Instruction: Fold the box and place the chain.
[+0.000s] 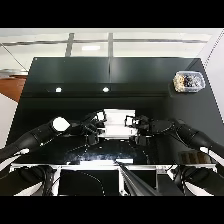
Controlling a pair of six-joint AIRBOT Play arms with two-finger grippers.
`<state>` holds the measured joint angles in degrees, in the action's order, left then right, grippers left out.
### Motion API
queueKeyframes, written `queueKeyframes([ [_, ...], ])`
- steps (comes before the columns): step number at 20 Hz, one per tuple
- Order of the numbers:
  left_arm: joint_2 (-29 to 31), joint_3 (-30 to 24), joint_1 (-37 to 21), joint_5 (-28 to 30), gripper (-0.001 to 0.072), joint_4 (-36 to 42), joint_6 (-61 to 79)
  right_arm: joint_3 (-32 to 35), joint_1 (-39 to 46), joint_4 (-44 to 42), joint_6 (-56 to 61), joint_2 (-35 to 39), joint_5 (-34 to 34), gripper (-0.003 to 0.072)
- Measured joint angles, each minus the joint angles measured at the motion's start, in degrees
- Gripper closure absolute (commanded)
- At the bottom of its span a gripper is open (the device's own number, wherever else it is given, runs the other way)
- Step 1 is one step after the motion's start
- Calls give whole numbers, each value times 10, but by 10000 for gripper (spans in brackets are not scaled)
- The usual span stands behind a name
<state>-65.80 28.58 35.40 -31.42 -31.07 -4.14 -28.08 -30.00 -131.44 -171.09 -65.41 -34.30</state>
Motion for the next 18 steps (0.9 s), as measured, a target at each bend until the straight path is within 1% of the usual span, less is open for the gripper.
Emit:
queueKeyframes([
  [3, -10, 0, 0, 3, 489, 38, 32, 0, 0, 0, 0, 0, 0, 327],
  [8, -25, 0, 2, 5, 487, 59, 59, 0, 0, 0, 0, 0, 1, 327],
  [9, -27, 0, 3, 3, 463, 59, 63, 0, 0, 0, 0, 0, 2, 327],
  [10, -29, 0, 5, 0, 367, 61, 67, 0, 0, 0, 0, 0, 2, 327],
  [11, -30, 0, 7, -2, 335, 62, 69, 0, 0, 0, 0, 0, 2, 327],
  [13, -31, 0, 8, -3, 342, 62, 75, 0, 0, 0, 0, 0, 2, 327],
  [14, -31, 0, 9, -3, 416, 62, 78, 0, 0, 1, 0, 0, 2, 326],
  [15, -31, 0, 9, -4, 429, 62, 79, 0, 0, 1, 0, 0, 2, 327],
  [16, -31, 0, 10, -6, 373, 61, 83, 0, 0, 1, 0, 0, 2, 327],
  [17, -32, 0, 10, -6, 348, 61, 83, 0, 0, 0, 0, 0, 2, 327],
  [18, -32, 0, 10, -6, 376, 61, 83, 0, 0, 0, 0, 0, 2, 327],
])
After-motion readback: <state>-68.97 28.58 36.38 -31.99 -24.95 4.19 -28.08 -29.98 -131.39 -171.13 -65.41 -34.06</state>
